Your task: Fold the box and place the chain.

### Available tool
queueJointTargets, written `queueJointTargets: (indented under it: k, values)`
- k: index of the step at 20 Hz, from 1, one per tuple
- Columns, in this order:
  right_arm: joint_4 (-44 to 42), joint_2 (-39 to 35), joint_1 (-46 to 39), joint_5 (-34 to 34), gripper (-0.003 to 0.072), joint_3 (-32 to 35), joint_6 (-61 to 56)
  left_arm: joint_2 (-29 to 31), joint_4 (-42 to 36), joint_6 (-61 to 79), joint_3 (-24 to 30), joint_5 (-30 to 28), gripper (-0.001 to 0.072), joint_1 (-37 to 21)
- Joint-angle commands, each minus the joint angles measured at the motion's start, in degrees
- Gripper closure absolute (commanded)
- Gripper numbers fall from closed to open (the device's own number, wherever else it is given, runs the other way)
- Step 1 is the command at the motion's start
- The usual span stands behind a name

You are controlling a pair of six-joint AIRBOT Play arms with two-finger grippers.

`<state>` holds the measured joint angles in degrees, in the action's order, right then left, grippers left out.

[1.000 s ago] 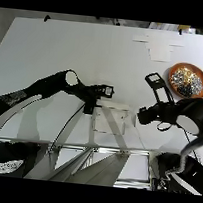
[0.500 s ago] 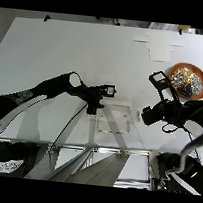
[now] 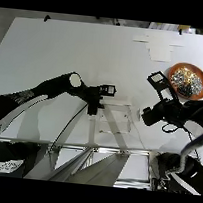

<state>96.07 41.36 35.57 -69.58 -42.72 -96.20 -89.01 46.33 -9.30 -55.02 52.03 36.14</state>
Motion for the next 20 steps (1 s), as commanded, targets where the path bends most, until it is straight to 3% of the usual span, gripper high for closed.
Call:
queueJointTargets:
  k: [1,10,20]
  values:
    - [-0.09,-0.04,0.07,0.04,0.0199,0.0,0.81,0.76,2.27,-2.99,-0.28,0.59,0.0709,0.02]
    - [-0.11,-0.04,0.07,0.2,0.0199,0.0,0.81,1.92,8.57,-7.85,-3.32,2.08,0.071,0.02]
    - [-0.09,-0.04,0.07,0.17,0.0199,0.0,0.81,-0.2,8.79,-8.74,-3.32,3.45,0.0708,0.02]
